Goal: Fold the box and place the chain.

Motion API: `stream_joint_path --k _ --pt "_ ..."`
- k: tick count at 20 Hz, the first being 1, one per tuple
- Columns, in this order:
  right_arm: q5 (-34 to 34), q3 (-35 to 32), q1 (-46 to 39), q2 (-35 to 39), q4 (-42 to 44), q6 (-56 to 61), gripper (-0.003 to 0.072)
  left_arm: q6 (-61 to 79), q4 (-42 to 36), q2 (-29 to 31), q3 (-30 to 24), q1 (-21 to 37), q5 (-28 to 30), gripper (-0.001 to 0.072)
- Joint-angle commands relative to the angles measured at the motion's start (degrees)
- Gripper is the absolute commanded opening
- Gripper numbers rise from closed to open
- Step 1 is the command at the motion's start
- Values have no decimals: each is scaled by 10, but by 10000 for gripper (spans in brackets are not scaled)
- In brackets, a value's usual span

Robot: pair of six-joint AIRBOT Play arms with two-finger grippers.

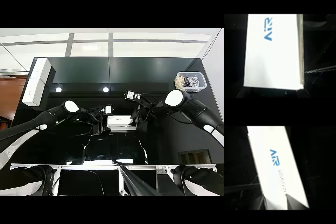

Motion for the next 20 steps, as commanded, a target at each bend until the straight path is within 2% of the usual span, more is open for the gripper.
stream_joint_path --k 1,12,15,16,18,19,20 --pt "0 -4 1 1 -2 0 320 -1 0 0 0 0 1 365" --pt "1 -24 1 2 -1 4 316 -1 0 0 0 0 1 366" --pt "3 -9 -5 31 12 47 315 -1 0 0 0 0 1 366" --pt "3 -3 -14 47 12 78 294 -1 0 0 0 0 1 366" --pt "17 -2 -44 78 13 172 41 -1 0 0 0 0 1 366" --pt "47 -4 -64 82 17 217 4 -1 0 0 0 0 1 365" --pt "82 -14 -84 82 39 230 4 -1 0 0 0 0 1 366"
